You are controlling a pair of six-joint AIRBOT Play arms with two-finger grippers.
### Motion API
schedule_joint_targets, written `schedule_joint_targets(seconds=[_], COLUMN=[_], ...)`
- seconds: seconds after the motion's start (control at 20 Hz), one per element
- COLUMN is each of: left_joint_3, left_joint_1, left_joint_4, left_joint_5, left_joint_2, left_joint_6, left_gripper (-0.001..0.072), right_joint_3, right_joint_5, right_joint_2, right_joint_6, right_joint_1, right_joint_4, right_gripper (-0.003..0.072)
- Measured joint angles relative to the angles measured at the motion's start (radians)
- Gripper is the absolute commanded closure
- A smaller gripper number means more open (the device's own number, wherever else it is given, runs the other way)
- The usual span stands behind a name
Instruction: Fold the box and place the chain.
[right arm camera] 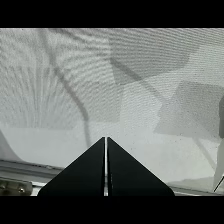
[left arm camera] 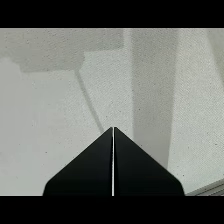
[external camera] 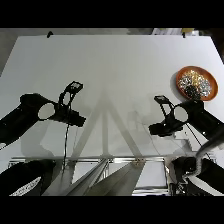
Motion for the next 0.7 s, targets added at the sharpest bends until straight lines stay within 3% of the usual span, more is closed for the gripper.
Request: schedule_joint_targets(seconds=[0.5,0.7], left_joint_3=[0.000,0.000], left_joint_1=[0.000,0.000], left_joint_4=[0.000,0.000], left_joint_5=[0.000,0.000], left_joint_2=[0.000,0.000], left_joint_6=[0.000,0.000], left_gripper=[0.0701,0.0701], right_joint_3=[0.000,0.000], right_joint_5=[-0.001,-0.055], right_joint_2=[0.000,0.000], right_joint_6=[0.000,0.000], right_joint_1=[0.000,0.000], right_joint_4=[-0.001,-0.020], right_gripper=[0.0670,0.0670])
